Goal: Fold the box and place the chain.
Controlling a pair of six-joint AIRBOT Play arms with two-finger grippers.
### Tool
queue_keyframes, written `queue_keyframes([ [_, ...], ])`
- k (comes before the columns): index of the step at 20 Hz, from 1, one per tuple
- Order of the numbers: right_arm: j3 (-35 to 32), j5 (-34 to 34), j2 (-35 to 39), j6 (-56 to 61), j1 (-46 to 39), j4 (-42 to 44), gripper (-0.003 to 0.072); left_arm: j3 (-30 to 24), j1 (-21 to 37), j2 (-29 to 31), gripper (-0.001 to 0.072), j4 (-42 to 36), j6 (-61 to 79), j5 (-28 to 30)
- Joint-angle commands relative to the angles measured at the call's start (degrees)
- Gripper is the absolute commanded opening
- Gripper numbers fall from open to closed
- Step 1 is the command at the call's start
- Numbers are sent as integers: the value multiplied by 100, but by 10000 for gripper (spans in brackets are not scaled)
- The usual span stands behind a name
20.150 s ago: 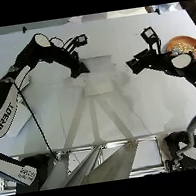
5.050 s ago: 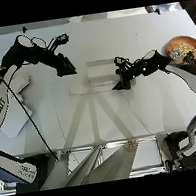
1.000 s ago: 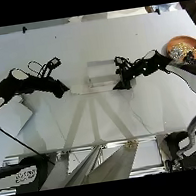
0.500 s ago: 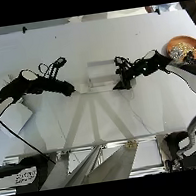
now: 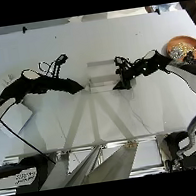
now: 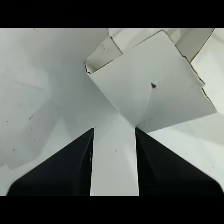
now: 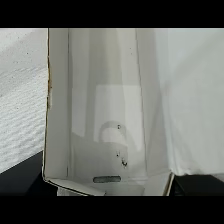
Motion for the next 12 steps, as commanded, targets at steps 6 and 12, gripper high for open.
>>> queue_keyframes([
  [6, 2, 2, -2, 2, 4, 2, 500, -4, -13, -114, 420, -695, 636, -24],
  [12, 2, 0, -2, 2, 4, 2, 500, -2, -35, -479, 583, -1893, 595, -17],
])
